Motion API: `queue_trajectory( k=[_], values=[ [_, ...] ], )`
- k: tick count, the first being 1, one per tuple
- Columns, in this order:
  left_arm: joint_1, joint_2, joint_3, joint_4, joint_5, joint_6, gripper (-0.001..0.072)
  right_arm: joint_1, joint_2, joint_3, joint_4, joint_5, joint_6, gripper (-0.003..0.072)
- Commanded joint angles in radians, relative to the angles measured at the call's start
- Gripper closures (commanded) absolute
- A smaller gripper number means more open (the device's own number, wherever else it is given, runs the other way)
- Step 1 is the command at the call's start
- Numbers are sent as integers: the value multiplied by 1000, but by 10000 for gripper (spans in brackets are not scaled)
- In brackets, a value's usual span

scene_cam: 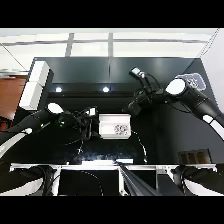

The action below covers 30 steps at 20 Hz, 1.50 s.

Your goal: Fold the box and place the chain.

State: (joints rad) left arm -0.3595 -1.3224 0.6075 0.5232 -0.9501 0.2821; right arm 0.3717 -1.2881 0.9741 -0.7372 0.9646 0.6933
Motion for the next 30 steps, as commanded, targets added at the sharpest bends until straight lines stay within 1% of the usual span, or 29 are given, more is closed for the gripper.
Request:
queue_trajectory(
  k=[1, 3, 5, 11, 14, 18, 21, 25, 30],
  values=[
    [0, -1, 0, 1, 0, 0, 244, 6, 4, -33, 55, 137, -92, 55],
    [0, -1, 0, 0, 0, 0, 243, 6, 25, -103, 108, 99, -119, 55],
    [0, -1, 0, 0, 0, 1, 243, 22, 37, -143, 140, 89, -189, 56],
    [0, -1, 0, 1, 0, 1, 244, 66, 39, -145, 63, 100, -310, 56],
    [0, -1, 0, 0, 0, 0, 243, 67, 69, -144, 59, 106, -327, 56],
    [0, -1, 0, 1, 0, 0, 243, 67, 105, -145, 0, 112, -327, 56],
    [0, -1, 0, 1, 0, 0, 243, 113, 105, -148, -18, 62, -351, 55],
    [0, -1, 0, 1, 0, 1, 243, 199, 103, -148, -89, -31, -407, 55],
    [0, -1, 0, 1, 0, 1, 243, 202, 103, -148, -98, -45, -410, 55]
  ],
)
